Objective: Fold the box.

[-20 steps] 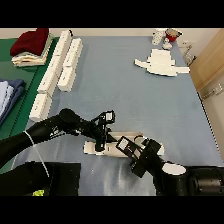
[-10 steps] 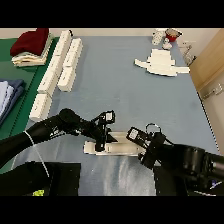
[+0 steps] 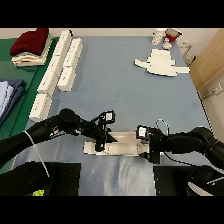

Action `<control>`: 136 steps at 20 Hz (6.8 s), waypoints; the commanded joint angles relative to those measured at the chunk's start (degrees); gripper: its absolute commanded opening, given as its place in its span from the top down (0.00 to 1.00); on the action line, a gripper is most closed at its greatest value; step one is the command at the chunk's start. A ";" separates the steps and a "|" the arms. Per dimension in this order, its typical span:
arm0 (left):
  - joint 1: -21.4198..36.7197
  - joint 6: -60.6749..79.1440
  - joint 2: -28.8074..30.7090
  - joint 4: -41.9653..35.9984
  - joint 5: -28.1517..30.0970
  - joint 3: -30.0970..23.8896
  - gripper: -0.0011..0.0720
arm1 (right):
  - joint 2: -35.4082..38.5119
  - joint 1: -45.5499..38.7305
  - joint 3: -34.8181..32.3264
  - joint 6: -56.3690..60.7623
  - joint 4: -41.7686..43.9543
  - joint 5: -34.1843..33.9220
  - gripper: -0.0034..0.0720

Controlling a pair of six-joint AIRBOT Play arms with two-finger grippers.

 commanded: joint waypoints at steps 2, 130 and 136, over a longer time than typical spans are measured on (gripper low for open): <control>-0.02 0.00 0.07 0.00 0.00 0.00 0.97 | -2.78 -4.28 -1.09 -13.31 9.88 -0.85 0.00; -2.54 -64.76 -4.22 -0.63 9.73 1.97 0.97 | -8.46 -1.92 -5.92 -23.41 9.77 8.48 0.23; -2.51 -64.46 -5.77 -0.61 10.62 2.34 0.97 | -8.46 -1.92 -5.92 -23.41 9.79 8.48 0.23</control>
